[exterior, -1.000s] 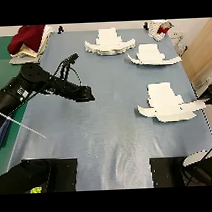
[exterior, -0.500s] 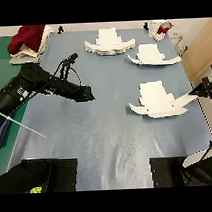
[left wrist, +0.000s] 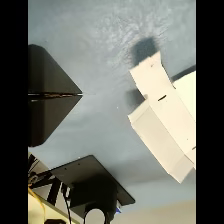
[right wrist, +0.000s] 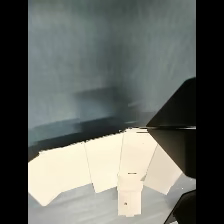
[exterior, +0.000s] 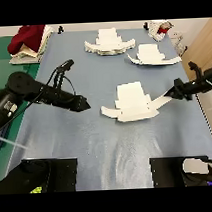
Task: Fold the box.
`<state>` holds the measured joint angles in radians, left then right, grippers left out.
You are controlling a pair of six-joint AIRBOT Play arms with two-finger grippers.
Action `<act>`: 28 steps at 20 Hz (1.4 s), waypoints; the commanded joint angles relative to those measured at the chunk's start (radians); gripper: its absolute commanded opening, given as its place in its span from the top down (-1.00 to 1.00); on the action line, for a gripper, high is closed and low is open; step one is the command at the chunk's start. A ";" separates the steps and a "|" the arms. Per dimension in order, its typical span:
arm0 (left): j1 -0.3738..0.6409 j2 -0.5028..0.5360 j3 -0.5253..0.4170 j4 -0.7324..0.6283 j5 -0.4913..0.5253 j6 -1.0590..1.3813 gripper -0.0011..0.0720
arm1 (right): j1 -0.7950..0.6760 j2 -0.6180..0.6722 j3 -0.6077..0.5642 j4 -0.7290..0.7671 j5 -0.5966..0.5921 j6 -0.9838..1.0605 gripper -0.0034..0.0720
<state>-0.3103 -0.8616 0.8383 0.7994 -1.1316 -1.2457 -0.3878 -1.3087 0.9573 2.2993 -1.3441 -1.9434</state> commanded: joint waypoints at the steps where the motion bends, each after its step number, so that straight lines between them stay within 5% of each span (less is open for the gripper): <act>1: 0.000 0.132 -0.139 0.005 -0.003 -0.005 0.94 | 0.103 0.206 -0.271 -0.015 0.191 0.069 0.90; 2: 0.000 0.145 -0.159 0.006 -0.003 -0.005 0.94 | 0.121 0.223 -0.297 -0.033 0.197 0.087 0.78; 3: 0.000 0.146 -0.164 0.009 -0.003 -0.005 0.94 | 0.134 0.223 -0.303 -0.074 0.190 0.117 0.33; 4: 0.000 0.144 -0.163 0.008 0.000 -0.005 0.93 | 0.140 0.217 -0.301 -0.107 0.178 0.149 0.26; 10: 0.000 0.144 -0.163 0.008 0.021 -0.004 0.93 | 0.140 0.143 -0.299 -0.108 0.127 0.104 0.30; 11: 0.000 0.144 -0.163 0.008 0.021 -0.004 0.67 | 0.140 0.125 -0.297 -0.081 0.119 0.073 0.32; 12: 0.000 0.142 -0.163 0.008 0.023 -0.005 -0.18 | 0.141 0.106 -0.290 -0.046 0.114 0.046 0.32; 13: 0.000 0.137 -0.163 0.007 0.023 -0.008 -0.28 | 0.141 0.082 -0.278 -0.018 0.108 0.011 0.32; 18: 0.000 0.093 -0.163 0.006 0.038 -0.025 -0.29 | 0.201 -0.035 -0.181 -0.016 0.090 -0.019 0.53; 20: 0.000 0.094 -0.163 0.001 0.043 -0.026 -0.29 | 0.227 -0.049 -0.157 -0.014 0.092 -0.053 0.90; 24: 0.005 0.087 -0.158 0.042 0.104 -0.019 -0.28 | 0.302 0.000 -0.174 0.042 0.106 -0.139 0.91; 28: 0.150 -0.043 -0.093 0.032 0.026 0.045 -0.28 | 0.391 0.203 -0.353 0.084 0.238 -0.170 0.90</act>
